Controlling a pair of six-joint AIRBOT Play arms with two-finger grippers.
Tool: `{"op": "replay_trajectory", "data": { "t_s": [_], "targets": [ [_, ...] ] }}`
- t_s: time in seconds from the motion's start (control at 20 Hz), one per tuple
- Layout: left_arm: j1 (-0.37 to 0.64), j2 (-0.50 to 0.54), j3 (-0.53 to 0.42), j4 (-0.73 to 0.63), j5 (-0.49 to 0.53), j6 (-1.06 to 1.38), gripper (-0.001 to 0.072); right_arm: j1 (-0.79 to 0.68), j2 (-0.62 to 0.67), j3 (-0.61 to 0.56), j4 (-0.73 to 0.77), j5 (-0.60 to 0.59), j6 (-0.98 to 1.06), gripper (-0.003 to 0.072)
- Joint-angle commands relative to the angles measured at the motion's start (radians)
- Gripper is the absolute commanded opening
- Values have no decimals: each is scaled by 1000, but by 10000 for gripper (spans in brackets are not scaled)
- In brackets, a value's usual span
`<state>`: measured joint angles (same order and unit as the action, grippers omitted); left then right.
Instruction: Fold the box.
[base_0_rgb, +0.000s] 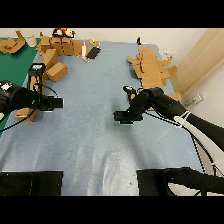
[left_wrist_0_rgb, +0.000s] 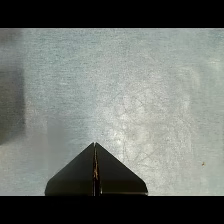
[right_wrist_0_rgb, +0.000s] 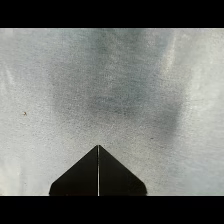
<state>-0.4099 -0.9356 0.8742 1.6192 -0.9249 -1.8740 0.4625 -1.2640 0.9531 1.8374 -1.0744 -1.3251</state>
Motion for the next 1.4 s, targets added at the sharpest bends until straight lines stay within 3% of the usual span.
{"op": "replay_trajectory", "data": {
  "t_s": [0.0, 0.45, 0.55, 0.65, 0.8, 0.85, 1.1, 1.35],
  "targets": [
    [0, 0, 0, 0, 0, 1, 10, 0, -1, 1, 0, 0, 0, 2],
    [0, 0, 0, 12, 22, 13, 10, 0, -1, 1, 3, 27, 0, 2],
    [0, 0, 0, 81, 192, 89, 10, -3, -1, 5, -6, 24, -4, 2],
    [-1, 0, 0, 79, 323, 89, 10, -57, -1, 47, -153, -32, 3, 32],
    [-2, 0, 0, 79, 426, 87, 10, -274, -2, 153, -263, -97, -21, 308],
    [-2, 0, 0, 74, 437, 84, 10, -366, -2, 184, -263, -95, -59, 349],
    [-2, 0, 0, 52, 467, 74, 10, -834, -100, 310, -232, 8, -262, 416],
    [-2, 0, 0, 3, 480, 75, 10, -1076, -323, 478, 36, 41, -450, 416]
  ]
}}
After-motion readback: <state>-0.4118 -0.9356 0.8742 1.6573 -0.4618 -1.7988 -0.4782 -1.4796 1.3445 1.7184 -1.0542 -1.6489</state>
